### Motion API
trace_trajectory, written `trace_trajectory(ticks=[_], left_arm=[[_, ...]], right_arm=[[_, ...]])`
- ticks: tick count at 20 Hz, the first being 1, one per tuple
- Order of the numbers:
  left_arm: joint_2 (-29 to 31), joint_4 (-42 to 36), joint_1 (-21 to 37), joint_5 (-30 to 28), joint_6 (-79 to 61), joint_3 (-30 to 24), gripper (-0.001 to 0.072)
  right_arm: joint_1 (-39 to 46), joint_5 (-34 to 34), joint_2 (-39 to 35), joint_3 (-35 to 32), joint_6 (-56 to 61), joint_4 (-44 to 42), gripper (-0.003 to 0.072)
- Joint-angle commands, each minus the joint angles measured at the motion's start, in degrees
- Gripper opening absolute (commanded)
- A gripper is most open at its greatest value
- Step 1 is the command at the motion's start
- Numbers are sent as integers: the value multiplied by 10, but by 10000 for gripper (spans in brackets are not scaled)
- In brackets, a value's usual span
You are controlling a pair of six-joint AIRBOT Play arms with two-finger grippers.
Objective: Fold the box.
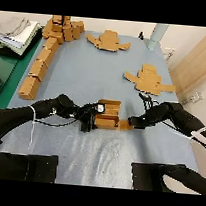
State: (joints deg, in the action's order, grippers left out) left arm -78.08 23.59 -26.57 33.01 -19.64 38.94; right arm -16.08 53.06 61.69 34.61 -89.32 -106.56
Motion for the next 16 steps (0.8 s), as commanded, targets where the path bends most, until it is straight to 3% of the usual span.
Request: trace_trajectory(ticks=[1, 8, 9, 11, 16], left_arm=[[0, 0, 0, 0, 0, 0, 415], [0, 0, 0, 0, 0, 0, 414], [0, 0, 0, 0, 0, 0, 415], [0, 0, 0, 0, 0, 0, 414], [0, 0, 0, 0, 0, 0, 415]], right_arm=[[-1, -23, 13, 2, -40, -74, 5], [-1, 2, -15, 16, -61, -128, 6], [-1, 11, -24, 23, -61, -130, 49], [-1, 16, -40, 33, -57, -134, 286], [-1, 26, -35, 33, -41, -170, 306]])
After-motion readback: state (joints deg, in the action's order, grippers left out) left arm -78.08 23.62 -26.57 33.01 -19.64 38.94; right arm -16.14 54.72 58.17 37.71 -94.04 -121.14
